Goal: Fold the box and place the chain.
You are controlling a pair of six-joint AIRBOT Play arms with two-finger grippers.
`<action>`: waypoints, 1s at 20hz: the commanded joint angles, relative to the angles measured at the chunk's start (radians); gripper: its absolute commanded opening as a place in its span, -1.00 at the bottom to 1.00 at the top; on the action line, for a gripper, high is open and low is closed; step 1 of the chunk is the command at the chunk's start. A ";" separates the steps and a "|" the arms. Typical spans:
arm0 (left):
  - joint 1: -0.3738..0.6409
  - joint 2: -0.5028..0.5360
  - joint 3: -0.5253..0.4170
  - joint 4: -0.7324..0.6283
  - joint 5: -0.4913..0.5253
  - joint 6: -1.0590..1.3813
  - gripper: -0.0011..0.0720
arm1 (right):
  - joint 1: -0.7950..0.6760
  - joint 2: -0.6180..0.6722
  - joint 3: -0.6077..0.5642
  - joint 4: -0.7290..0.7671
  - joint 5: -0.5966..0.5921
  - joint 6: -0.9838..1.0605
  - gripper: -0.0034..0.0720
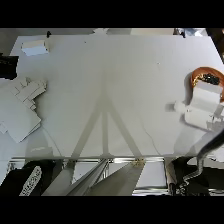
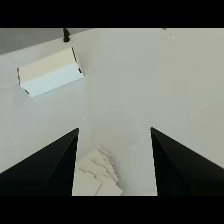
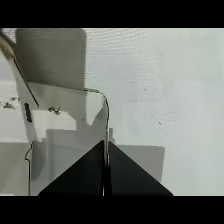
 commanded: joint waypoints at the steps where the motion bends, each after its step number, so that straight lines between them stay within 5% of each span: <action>1: 0.000 0.000 0.000 0.000 0.000 0.000 0.35 | 0.000 0.000 0.000 0.014 -0.020 0.003 -0.88; 6: 0.000 0.000 0.000 0.000 0.000 0.000 0.35 | 0.000 0.028 0.000 0.232 0.068 -0.078 -0.88; 12: 0.000 0.000 0.000 0.000 0.000 0.000 0.35 | 0.021 0.041 0.000 0.409 0.331 -0.185 -0.88; 20: 0.000 0.000 0.000 0.000 0.000 0.000 0.35 | 0.415 0.041 0.000 0.594 0.332 -0.185 -0.88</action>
